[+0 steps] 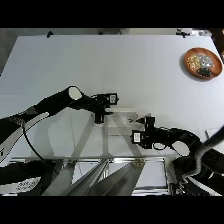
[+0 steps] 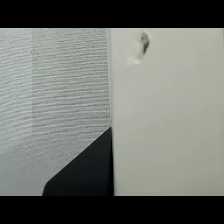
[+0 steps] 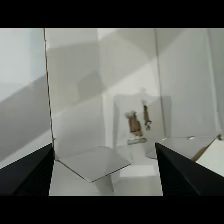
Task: Fold the box and place the chain.
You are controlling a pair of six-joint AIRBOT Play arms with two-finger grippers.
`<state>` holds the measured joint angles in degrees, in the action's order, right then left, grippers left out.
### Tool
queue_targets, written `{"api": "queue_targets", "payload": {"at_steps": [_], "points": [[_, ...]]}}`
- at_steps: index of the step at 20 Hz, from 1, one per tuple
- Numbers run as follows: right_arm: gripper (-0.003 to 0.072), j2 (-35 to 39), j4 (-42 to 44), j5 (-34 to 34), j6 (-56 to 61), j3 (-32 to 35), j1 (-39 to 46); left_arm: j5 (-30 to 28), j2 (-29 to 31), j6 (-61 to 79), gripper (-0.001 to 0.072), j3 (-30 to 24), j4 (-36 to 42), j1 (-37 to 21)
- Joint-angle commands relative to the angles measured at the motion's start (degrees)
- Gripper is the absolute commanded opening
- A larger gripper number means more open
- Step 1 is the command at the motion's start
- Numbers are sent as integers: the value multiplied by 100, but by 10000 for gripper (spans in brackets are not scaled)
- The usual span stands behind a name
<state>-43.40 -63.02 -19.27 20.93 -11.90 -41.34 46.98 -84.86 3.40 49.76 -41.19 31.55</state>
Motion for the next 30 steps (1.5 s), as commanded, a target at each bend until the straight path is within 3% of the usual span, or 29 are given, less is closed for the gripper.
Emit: {"api": "queue_targets", "payload": {"at_steps": [1,8,15,20,30], "points": [[701,-37,42,380,24,0,7,0,4,0,16,-2,0,-2],[700,-37,916,284,-52,-20,468,0,4,0,16,-2,2,-2],[697,-44,1843,-490,-1421,-179,1126,0,4,0,16,-2,2,-2],[697,-42,1847,-890,-1637,-197,1261,0,4,0,16,-2,0,-2],[696,-35,1847,-509,-1650,-234,1261,-2,4,0,16,-2,0,-2]]}}
